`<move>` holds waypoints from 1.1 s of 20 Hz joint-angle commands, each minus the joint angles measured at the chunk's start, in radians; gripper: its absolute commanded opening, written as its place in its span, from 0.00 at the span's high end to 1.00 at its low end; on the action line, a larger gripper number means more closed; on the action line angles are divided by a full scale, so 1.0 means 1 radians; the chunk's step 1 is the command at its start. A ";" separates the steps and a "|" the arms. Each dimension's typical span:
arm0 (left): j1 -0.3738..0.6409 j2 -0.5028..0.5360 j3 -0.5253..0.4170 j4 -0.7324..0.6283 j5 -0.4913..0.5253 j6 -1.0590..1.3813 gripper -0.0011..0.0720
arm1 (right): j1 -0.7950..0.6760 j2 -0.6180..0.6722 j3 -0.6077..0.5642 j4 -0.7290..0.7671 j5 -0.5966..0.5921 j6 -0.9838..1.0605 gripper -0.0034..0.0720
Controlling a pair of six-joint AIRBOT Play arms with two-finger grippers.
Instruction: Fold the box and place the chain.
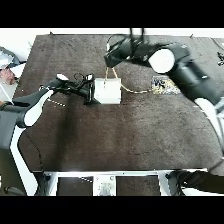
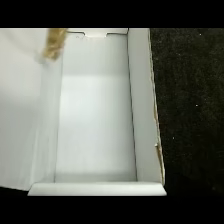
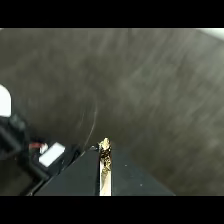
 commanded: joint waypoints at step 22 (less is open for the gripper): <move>0.001 0.000 0.000 0.000 0.000 0.000 0.35 | -0.494 -0.091 -0.637 0.175 -0.298 0.405 0.38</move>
